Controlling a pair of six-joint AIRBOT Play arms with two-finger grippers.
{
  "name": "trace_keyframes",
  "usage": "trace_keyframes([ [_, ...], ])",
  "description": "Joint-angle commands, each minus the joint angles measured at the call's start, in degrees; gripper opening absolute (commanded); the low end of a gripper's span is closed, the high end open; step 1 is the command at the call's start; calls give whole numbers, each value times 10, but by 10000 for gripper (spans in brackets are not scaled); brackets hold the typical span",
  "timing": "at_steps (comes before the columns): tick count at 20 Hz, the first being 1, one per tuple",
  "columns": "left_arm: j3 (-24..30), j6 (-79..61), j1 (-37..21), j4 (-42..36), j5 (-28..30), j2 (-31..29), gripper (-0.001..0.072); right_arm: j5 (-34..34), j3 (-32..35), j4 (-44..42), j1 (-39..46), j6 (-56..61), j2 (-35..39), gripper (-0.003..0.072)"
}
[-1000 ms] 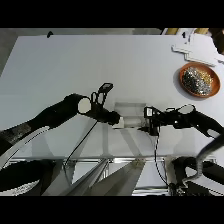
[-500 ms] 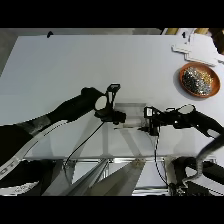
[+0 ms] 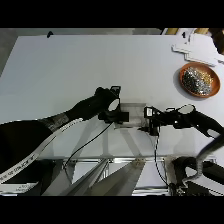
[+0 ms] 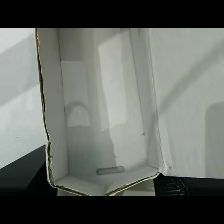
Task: Fold the box and place the chain.
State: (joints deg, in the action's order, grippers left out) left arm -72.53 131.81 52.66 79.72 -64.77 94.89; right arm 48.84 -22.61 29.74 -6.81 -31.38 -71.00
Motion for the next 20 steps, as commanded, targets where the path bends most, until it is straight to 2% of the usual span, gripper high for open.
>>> trace_keyframes([
  [1, -14, 40, 7, 14, -8, 11, 262, 0, 0, 0, 0, 0, 0, 322],
  [4, -14, 77, 10, 36, -28, 12, 260, 0, 0, 0, 0, 0, 0, 322],
  [7, -14, 99, 12, 39, -36, 12, 200, 0, 0, 0, 0, 0, 0, 322],
  [11, -14, 122, 15, 49, -43, 12, 191, 0, 0, 0, 0, 0, 0, 322],
  [14, -14, 125, 21, 61, -56, 14, 5, 0, 0, 0, 0, 0, 0, 322],
  [18, -14, 125, 24, 61, -58, 18, 8, 0, 0, 0, 0, 0, 0, 322],
  [19, -14, 125, 24, 59, -58, 18, 61, 0, 0, 0, 0, 0, 0, 322],
  [20, -14, 125, 23, 58, -63, 18, 199, 0, 0, 0, 0, 0, 0, 322],
])
